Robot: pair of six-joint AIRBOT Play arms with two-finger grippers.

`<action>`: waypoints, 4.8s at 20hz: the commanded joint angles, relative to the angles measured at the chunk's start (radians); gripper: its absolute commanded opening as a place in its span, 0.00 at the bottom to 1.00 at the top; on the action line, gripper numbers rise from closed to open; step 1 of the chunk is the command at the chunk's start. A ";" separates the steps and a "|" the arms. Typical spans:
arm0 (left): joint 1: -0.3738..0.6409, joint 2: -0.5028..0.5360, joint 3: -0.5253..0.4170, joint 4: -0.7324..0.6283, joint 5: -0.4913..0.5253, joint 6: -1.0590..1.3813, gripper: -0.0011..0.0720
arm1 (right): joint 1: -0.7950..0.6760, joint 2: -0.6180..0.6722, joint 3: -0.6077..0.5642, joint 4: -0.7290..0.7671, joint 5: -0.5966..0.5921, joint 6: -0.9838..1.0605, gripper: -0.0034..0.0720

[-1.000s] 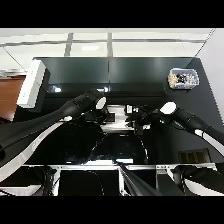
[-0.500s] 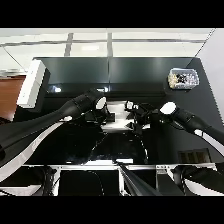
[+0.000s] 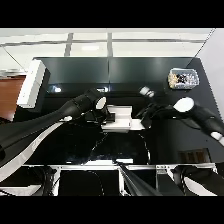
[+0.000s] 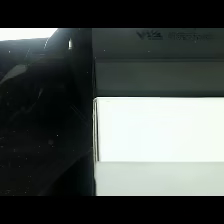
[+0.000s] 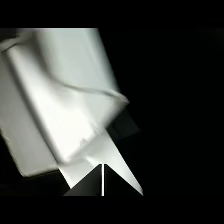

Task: Fold the box and place the chain.

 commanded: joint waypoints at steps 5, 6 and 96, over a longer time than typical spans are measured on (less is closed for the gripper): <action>0.000 -0.001 0.000 0.000 -0.002 0.000 0.05 | -0.507 -0.050 -0.086 0.088 0.202 0.586 0.06; 0.000 -0.001 0.000 0.000 -0.002 0.000 0.05 | -0.513 -0.105 -0.096 0.119 0.237 0.586 0.07; 0.000 -0.001 0.000 0.000 -0.004 0.000 0.05 | 0.436 -0.389 0.521 -0.658 0.330 1.497 0.54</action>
